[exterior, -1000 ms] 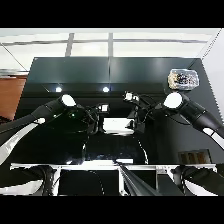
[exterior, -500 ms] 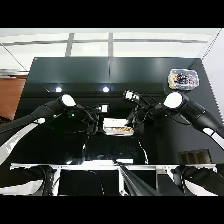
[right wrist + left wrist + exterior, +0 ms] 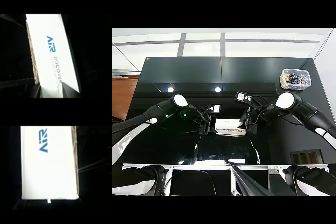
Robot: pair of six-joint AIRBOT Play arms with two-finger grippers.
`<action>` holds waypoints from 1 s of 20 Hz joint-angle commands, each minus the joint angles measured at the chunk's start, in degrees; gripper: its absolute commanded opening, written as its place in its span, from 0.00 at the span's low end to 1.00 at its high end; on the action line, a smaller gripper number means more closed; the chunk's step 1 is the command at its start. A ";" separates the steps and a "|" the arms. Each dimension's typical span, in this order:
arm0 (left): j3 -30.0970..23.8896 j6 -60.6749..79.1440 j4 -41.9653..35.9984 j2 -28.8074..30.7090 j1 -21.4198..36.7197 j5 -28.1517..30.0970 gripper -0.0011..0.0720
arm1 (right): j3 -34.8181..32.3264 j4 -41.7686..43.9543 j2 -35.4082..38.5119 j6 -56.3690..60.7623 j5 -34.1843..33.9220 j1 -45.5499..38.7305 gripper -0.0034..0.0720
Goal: Fold the box and place the chain.
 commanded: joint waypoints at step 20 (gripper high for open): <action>-0.02 -0.04 0.02 -0.04 -0.02 0.17 0.57 | 0.00 -2.10 -0.04 4.42 3.80 0.02 0.55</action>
